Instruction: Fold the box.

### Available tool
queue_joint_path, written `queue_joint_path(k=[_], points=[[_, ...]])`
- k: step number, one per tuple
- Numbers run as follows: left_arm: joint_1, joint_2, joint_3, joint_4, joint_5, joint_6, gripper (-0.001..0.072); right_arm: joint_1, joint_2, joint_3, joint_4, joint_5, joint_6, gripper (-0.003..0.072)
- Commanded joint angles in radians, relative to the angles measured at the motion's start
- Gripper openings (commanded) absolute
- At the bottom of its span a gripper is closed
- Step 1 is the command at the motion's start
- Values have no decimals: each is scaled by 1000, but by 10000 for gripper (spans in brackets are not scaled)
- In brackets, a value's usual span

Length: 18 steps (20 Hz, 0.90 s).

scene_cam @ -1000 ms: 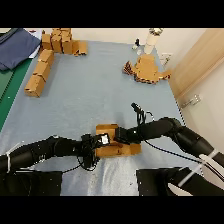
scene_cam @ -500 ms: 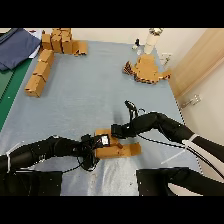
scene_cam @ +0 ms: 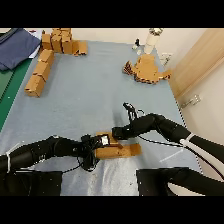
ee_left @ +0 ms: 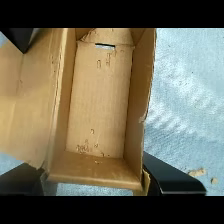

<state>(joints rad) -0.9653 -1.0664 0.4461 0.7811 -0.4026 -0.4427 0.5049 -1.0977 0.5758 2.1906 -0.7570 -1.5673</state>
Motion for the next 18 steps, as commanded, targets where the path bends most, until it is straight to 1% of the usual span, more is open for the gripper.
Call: queue_joint_path(k=[1,3,4,5,6,8,9,10,11,12,15,18], points=[[0,1,0,0,0,0,531,-6,104,-5,-63,-3,-45,2],[0,0,0,0,0,1,532,-6,237,-6,-232,-79,19,3],[0,1,0,0,0,1,532,-6,306,-6,-330,-163,76,3],[0,0,0,0,0,1,531,-4,364,-6,-375,-261,71,4],[0,0,0,0,0,1,532,4,419,-10,-376,-356,10,5],[0,0,0,0,0,1,532,34,495,-27,-282,-477,-177,10],[0,1,0,0,0,1,532,58,514,-41,-236,-519,-247,135],[0,0,0,0,0,1,532,83,521,-57,-226,-541,-275,261],[0,0,0,0,0,1,532,107,521,-76,-243,-545,-287,396],[0,0,0,1,0,1,531,126,516,-96,-264,-528,-335,458],[0,0,0,0,1,1,532,146,457,-145,-290,-407,-512,458],[0,0,0,0,1,1,532,146,351,-145,-320,-345,-663,458]])
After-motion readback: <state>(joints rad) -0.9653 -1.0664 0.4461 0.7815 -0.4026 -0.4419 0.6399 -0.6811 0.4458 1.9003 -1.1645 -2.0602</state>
